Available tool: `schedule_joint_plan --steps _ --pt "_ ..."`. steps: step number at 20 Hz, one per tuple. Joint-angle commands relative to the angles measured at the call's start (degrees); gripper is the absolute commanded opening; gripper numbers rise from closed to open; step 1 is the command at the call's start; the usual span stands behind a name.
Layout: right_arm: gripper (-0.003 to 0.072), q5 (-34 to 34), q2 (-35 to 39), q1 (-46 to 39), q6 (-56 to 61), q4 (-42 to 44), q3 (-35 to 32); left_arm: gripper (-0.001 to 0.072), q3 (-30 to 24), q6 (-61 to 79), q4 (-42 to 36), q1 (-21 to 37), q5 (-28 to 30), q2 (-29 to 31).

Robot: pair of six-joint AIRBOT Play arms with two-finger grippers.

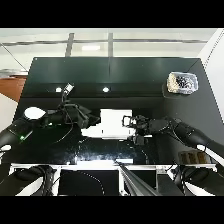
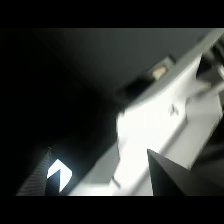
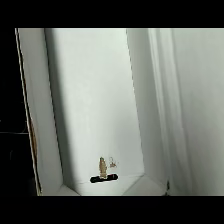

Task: Fold the box and place the chain.

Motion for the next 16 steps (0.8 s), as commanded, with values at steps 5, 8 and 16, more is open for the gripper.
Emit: schedule_joint_plan --steps 5,8,16 --pt "0.0408 -0.02 -0.02 0.04 0.04 0.02 -0.04 0.0699 -0.07 19.39 22.27 -1.68 -8.85 2.01" --pt "0.0409 -0.02 -0.02 0.04 0.04 0.04 -0.04 0.0690 -0.07 25.20 22.21 -5.84 -1.64 1.16" --pt "0.0409 -0.02 -0.02 0.04 0.07 0.07 -0.04 0.0690 -0.07 26.75 19.15 -12.46 4.70 -5.31"
